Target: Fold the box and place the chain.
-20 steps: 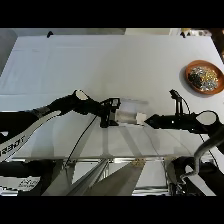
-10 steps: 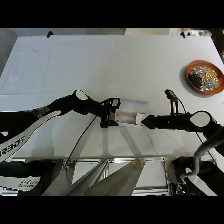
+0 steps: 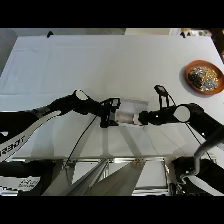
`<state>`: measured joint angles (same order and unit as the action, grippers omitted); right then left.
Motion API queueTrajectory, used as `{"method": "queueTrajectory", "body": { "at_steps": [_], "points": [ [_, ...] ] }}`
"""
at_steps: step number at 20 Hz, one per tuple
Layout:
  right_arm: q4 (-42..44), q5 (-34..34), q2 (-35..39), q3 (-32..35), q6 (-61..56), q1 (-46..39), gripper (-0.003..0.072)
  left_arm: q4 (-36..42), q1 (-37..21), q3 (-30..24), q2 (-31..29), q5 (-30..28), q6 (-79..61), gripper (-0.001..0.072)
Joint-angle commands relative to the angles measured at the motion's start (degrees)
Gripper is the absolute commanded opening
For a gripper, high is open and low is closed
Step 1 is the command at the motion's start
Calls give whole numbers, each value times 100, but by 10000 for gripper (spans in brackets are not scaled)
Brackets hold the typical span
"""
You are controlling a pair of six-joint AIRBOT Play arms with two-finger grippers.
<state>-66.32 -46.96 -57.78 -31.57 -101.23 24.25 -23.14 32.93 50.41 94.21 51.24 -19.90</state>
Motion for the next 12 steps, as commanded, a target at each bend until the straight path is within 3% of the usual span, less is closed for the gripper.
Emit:
{"method": "queueTrajectory", "body": {
  "at_steps": [1,12],
  "points": [
    [-566,-57,-341,-284,-872,365,383,-2,2,2,-2,-2,0,211],
    [-1753,-905,-658,-922,-2337,892,381,-2,2,2,-2,0,0,211]
  ]
}}
